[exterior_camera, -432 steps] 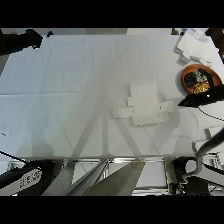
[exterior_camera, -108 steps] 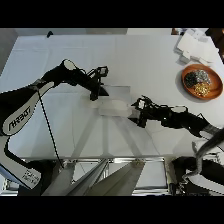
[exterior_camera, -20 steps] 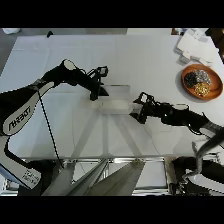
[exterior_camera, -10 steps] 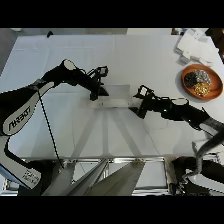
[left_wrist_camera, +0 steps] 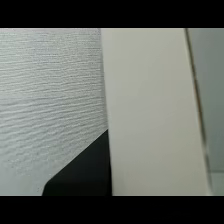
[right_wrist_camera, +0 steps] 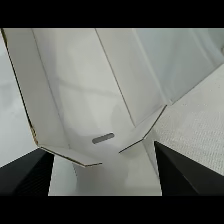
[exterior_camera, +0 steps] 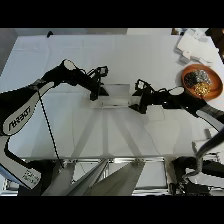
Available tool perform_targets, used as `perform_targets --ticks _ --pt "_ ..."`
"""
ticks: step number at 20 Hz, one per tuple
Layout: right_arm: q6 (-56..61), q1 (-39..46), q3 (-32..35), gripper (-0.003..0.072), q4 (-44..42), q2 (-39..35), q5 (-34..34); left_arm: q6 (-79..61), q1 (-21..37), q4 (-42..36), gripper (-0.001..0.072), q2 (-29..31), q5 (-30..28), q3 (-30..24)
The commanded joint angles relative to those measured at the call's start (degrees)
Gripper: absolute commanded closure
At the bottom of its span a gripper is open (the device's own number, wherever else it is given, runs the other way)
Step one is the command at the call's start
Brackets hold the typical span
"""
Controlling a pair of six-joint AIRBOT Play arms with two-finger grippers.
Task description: Fold the box and place the chain.
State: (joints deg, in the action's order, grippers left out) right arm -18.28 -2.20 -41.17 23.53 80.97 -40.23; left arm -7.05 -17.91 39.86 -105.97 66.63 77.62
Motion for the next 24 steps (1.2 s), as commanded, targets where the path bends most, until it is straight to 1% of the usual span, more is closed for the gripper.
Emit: perform_targets --ticks 1,3,7,11,13,20,22,24 --pt "1.53 1.11 -2.99 0.0008 3.30 0.52 -3.08 -0.04 -0.02 0.02 0.0698 -0.02 0.07 -0.02" --pt "-0.24 1.14 -3.28 0.0008 2.49 1.27 -5.05 -0.04 -0.02 0.02 0.0698 -0.02 0.04 -0.02" --pt "-0.24 1.14 -4.28 0.0008 2.56 3.96 -6.14 -0.04 -0.02 0.02 0.0698 -0.02 0.04 -0.02" --pt "-0.07 1.81 -9.27 0.0008 2.82 8.39 -11.21 -0.04 -0.04 0.02 0.0698 -0.02 0.04 0.00" --pt "1.33 1.97 -11.61 0.0008 5.05 9.88 -12.55 -0.04 -0.02 0.02 0.0698 -0.02 0.04 -0.02" --pt "-2.82 1.99 -12.11 0.0008 3.19 11.19 -13.46 -0.04 -0.02 0.02 0.0698 -0.02 0.04 -0.02" --pt "-3.48 1.99 -12.52 0.0008 1.09 12.50 -15.06 -0.04 -0.02 0.02 0.0698 -0.02 0.04 -0.02" --pt "-3.21 2.49 -14.56 0.0008 1.11 14.16 -18.53 -0.04 -0.04 0.02 0.0698 -0.02 0.04 -0.02"
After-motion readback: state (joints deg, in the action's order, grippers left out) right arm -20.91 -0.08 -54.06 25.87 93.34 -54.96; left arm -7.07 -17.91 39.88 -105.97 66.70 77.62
